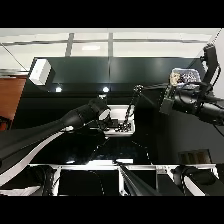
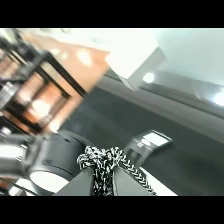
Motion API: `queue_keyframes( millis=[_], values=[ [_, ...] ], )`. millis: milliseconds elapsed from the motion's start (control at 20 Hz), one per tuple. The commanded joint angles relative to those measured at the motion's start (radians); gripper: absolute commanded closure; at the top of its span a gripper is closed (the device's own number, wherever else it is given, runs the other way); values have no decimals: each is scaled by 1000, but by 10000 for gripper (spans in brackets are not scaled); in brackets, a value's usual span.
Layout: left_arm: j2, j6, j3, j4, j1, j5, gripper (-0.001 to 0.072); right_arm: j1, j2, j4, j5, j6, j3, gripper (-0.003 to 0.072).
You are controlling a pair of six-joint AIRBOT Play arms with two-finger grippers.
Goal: Fold the box and place the chain.
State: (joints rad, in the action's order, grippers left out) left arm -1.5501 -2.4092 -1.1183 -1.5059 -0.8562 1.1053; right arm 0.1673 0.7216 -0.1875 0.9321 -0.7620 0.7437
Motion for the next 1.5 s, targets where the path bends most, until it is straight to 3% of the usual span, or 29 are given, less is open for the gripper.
queue_keyframes(
  millis=[0, 200, 550, 600, 650, 700, 1150, 1450],
  values=[
    [0, 0, 0, 0, 0, 2, 680, 7, 4, -8, 16, -30, 1, 670],
    [0, 0, 0, 0, 0, 2, 680, 90, 55, -374, 2, -224, -13, 670],
    [0, 0, 0, 0, 0, 2, 680, 187, 204, -439, -69, -230, -57, 669],
    [0, 0, 0, 0, 0, 2, 680, 191, 217, -440, -84, -236, -57, 647],
    [0, 0, 0, 0, 0, 2, 680, 190, 219, -443, -98, -238, -57, 456],
    [0, 0, 0, 0, 0, 3, 680, 184, 217, -451, -104, -238, -56, 364],
    [0, -4, 0, 18, 0, -11, 680, -195, 172, -679, 84, -282, -27, 387],
    [-1, 37, -3, 33, 2, -29, 680, -223, 172, -678, 98, -282, -28, 387]
  ],
)
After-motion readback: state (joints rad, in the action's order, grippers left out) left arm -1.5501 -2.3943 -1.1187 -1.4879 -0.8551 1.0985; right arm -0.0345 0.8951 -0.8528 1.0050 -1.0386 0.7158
